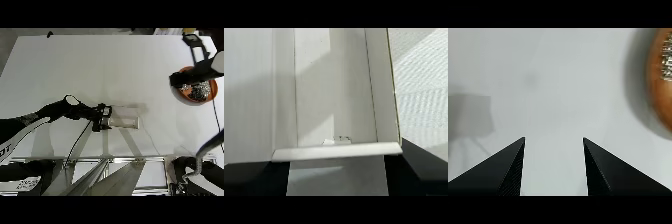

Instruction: Fold the box and place the chain.

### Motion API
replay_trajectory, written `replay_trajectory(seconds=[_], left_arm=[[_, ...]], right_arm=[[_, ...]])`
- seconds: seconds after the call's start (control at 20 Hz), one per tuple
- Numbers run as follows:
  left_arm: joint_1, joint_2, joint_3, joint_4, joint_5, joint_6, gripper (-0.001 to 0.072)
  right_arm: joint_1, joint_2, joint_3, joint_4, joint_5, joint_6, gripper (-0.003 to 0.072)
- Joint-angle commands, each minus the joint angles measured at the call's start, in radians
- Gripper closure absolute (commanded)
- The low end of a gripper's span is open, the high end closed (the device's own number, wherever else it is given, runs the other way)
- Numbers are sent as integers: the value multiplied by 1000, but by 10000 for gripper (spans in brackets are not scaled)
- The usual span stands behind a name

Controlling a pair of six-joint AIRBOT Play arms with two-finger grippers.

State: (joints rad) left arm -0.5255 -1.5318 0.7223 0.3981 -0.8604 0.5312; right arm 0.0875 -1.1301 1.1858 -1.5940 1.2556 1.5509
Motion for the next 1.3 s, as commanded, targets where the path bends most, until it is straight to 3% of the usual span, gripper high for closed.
replay_trajectory(seconds=[0.0, 0.05, 0.1, 0.35, 0.7, 1.25], left_arm=[[0, 1, 1, -1, -4, 0, 457], [0, 1, 1, -1, -4, 0, 457], [0, 1, 1, -1, -4, 0, 457], [0, 1, 1, -1, -4, 0, 457], [0, 1, 1, -1, -4, 0, 457], [0, 1, 1, -1, -4, 0, 457]], right_arm=[[-242, -88, 18, 0, -46, -69, 321], [-294, -119, 18, 0, -66, -73, 393], [-336, -148, 18, 0, -79, -87, 420], [-469, -281, 18, 0, -173, -92, 420], [-489, -406, 18, -6, -264, -112, 466], [-489, -456, 18, -7, -324, -112, 465]])
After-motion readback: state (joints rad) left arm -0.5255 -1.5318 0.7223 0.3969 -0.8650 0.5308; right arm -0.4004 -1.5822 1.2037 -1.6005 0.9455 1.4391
